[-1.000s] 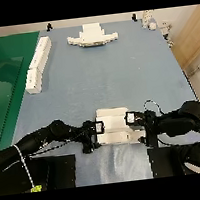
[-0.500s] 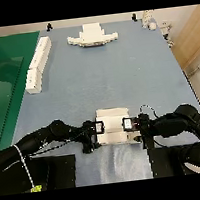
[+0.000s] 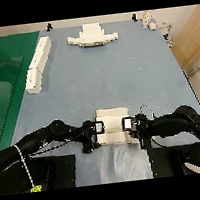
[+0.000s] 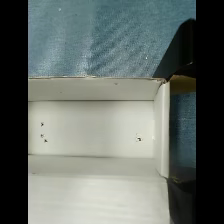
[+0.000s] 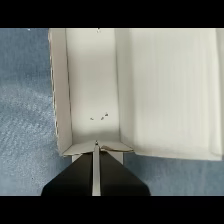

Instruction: Fold the box.

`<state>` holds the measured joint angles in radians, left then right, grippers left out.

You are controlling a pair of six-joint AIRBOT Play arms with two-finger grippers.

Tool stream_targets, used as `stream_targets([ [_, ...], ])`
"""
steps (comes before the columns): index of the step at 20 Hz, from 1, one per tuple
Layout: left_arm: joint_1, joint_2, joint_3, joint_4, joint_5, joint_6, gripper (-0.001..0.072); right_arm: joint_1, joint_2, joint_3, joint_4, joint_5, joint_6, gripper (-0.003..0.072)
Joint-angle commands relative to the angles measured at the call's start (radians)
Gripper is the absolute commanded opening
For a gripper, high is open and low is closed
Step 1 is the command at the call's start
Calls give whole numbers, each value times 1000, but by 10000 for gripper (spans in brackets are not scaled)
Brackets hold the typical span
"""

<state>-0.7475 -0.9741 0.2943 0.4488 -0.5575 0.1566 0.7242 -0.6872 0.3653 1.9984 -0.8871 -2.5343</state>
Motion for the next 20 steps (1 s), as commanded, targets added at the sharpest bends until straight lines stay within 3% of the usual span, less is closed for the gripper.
stream_targets([
  [1, 0, 1, 0, 0, 0, 0, 518, 1, -24, -2, 50, 35, -39, 57],
  [5, 0, 1, 0, 0, 0, 0, 518, 1, -41, -2, 71, 50, -69, 60],
  [6, 0, 1, 0, 0, 0, 0, 518, 1, -42, -2, 71, 51, -69, 138],
  [7, 0, 1, 0, 0, 0, 0, 518, 1, -42, -2, 71, 53, -69, 291],
  [9, 0, 1, 1, 0, 0, 0, 518, 1, -43, -2, 71, 60, -69, 343],
  [10, 0, 1, 0, 0, 0, 0, 518, 1, -43, -2, 71, 66, -69, 496],
  [11, 0, 1, 1, 0, 0, 0, 518, 1, -43, -2, 70, 71, -70, 558],
  [20, 0, 1, 0, 0, 0, 0, 518, 1, -43, -2, 69, 71, -70, 559],
])
